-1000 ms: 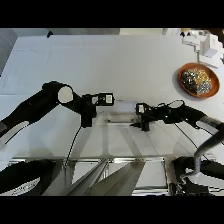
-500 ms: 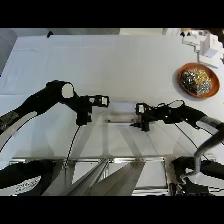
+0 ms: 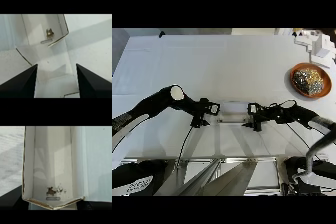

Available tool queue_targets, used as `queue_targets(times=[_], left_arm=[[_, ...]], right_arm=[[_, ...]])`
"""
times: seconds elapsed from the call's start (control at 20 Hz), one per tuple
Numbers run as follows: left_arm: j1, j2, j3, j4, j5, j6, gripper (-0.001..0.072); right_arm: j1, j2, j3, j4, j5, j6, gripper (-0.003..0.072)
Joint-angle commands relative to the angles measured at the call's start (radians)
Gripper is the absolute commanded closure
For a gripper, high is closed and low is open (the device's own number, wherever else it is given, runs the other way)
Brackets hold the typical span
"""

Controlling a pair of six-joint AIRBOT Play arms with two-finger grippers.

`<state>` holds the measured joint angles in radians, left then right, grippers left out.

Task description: Fold the box and place the chain.

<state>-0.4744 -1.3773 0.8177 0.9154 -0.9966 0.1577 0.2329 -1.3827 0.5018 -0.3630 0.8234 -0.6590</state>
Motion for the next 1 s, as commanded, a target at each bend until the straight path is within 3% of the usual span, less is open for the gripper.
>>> queue_targets(times=[0.0,0.3,0.35,0.45,0.5,0.8,0.95], left_arm=[[0.021,-0.001,-0.026,-0.074,0.035,0.054,0.0187],[0.011,-0.001,-0.028,-0.123,0.045,0.056,0.0215],[0.008,-0.001,-0.028,-0.123,0.039,0.056,0.0251],[-0.001,-0.001,-0.028,-0.131,0.031,0.056,0.0403],[-0.008,-0.002,-0.028,-0.150,0.032,0.056,0.0426],[-0.032,-0.004,-0.028,-0.190,0.144,0.052,0.0438],[-0.035,-0.004,-0.028,-0.191,0.148,0.051,0.0439]], right_arm=[[0.000,0.001,0.001,0.000,0.000,0.000,0.0331],[0.000,0.001,0.001,0.000,0.000,0.000,0.0331],[0.000,0.001,0.001,0.000,0.000,0.000,0.0331],[0.000,0.001,0.001,0.000,0.000,0.000,0.0331],[0.000,0.001,0.001,0.000,0.000,0.000,0.0331],[0.000,0.001,0.001,0.000,0.000,0.000,0.0331],[0.000,0.001,0.001,0.000,0.000,0.000,0.0331]])
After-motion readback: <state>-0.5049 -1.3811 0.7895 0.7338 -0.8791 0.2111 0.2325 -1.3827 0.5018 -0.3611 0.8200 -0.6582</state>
